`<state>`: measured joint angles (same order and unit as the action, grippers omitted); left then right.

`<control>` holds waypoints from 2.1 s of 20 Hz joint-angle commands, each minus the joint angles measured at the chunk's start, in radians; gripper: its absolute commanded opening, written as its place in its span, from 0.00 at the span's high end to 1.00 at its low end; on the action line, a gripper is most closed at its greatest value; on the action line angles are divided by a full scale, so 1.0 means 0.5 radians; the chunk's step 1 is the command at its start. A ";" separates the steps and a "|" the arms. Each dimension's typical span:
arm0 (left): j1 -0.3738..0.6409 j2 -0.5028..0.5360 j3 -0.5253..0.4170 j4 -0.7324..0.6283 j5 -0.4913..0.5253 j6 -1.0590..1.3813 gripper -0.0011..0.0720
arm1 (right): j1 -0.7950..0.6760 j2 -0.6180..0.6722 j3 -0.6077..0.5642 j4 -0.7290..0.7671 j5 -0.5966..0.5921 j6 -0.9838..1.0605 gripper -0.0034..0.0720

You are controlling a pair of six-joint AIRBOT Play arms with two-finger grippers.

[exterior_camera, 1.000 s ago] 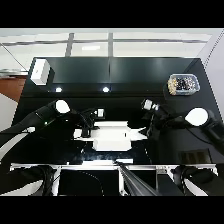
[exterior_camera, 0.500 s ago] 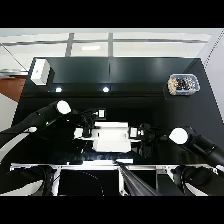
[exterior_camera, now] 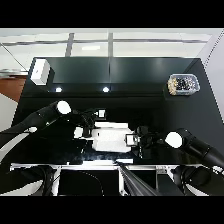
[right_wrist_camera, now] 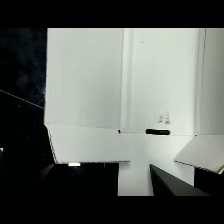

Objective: Fold the box and place the chain.

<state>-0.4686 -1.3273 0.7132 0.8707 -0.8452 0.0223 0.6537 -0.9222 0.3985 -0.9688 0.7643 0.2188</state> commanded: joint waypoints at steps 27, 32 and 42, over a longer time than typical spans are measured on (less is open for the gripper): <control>-0.001 -0.002 0.001 0.000 -0.008 -0.002 0.95 | -0.065 -0.008 0.217 -0.046 -0.187 0.323 0.01; -0.001 -0.001 0.001 0.000 -0.008 -0.002 0.95 | -0.073 -0.060 0.217 0.175 -0.381 0.254 0.01; -0.001 -0.001 0.001 0.002 0.000 0.000 0.95 | -0.234 -0.308 0.217 0.795 -0.101 -0.517 0.01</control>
<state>-0.4686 -1.3273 0.7132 0.8707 -0.8482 0.0216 0.5789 -1.0473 0.5064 -0.7101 0.6144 0.1375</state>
